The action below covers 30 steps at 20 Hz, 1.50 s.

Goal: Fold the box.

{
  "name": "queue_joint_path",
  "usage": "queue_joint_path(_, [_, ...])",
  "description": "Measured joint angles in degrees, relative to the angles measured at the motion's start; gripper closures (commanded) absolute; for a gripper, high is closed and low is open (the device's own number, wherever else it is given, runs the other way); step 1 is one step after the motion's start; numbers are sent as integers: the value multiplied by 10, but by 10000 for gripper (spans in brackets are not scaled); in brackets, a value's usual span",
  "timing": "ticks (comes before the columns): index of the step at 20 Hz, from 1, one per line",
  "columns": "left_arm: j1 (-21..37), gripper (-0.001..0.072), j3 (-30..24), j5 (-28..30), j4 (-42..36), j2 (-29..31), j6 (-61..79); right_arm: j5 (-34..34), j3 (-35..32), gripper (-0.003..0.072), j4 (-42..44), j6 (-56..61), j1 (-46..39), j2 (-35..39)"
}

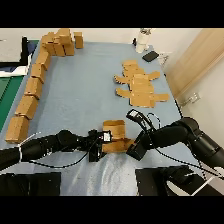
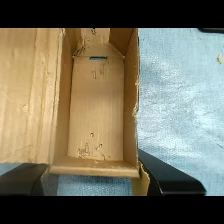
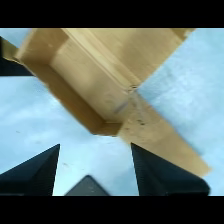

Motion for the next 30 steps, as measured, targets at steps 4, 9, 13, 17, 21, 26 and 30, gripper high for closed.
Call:
queue_joint_path(4, [0, 192, 0, 0, 0, 0, 0, -13, 0, -21, 33, 101, 0, 16])
queue_joint_path(9, [2, 192, -1, -9, 2, 13, -3, -17, 0, -21, 47, 165, 0, 20])
queue_joint_path(13, [31, 192, -18, -43, 7, 44, -4, -17, 0, -21, 48, 180, 0, 21])
queue_joint_path(17, [78, 192, -34, -114, 54, 73, -27, -14, 0, -21, 49, 184, 0, 21])
queue_joint_path(21, [119, 192, -40, -167, 132, 87, -79, -9, 0, -21, 49, 186, 0, 21])
queue_joint_path(26, [138, 192, -42, -179, 166, 91, -84, -7, 0, -21, 49, 186, 0, 21])
queue_joint_path(30, [142, 192, -43, -166, 156, 88, -78, 8, 0, -21, 49, 186, 0, 21])
